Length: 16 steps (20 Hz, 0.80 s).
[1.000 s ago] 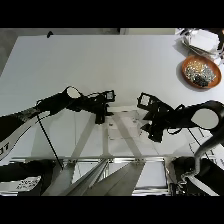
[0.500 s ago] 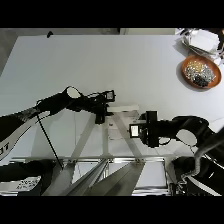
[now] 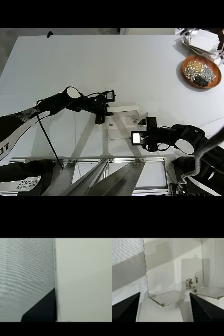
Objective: Fold the box and place the chain.
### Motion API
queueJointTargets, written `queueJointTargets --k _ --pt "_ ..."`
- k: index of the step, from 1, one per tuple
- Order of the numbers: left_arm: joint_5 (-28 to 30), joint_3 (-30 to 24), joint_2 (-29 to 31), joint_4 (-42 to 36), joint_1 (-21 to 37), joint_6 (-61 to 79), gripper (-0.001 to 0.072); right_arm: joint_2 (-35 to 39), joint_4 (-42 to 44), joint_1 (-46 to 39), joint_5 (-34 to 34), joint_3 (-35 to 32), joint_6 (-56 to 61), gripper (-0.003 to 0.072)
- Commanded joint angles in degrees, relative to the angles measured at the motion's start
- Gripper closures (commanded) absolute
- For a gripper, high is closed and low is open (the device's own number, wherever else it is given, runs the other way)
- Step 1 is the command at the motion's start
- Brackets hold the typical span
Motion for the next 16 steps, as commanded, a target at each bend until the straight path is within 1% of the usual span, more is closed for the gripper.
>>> queueJointTargets --k 1,3,8,15,16 --pt "0.0 0.0 0.0 0.0 0.0 0.0 0.0696 0.2 -0.1 0.1 -4.1 -2.2 0.0 -0.0021" --pt "0.0 0.0 0.0 0.0 0.0 0.0 0.0696 0.2 -0.3 0.1 -4.3 -2.7 0.0 -0.0020" --pt "0.0 0.0 0.0 0.0 0.0 0.0 0.0696 0.2 0.1 0.1 -7.2 -4.6 0.0 -0.0019" --pt "0.0 0.0 0.0 0.0 0.0 0.0 0.0696 0.2 -0.4 0.1 -17.0 -4.5 0.0 -0.0009" --pt "0.0 0.0 0.0 0.0 0.0 0.0 0.0696 0.2 -0.4 0.1 -17.3 -4.5 0.0 -0.0009"
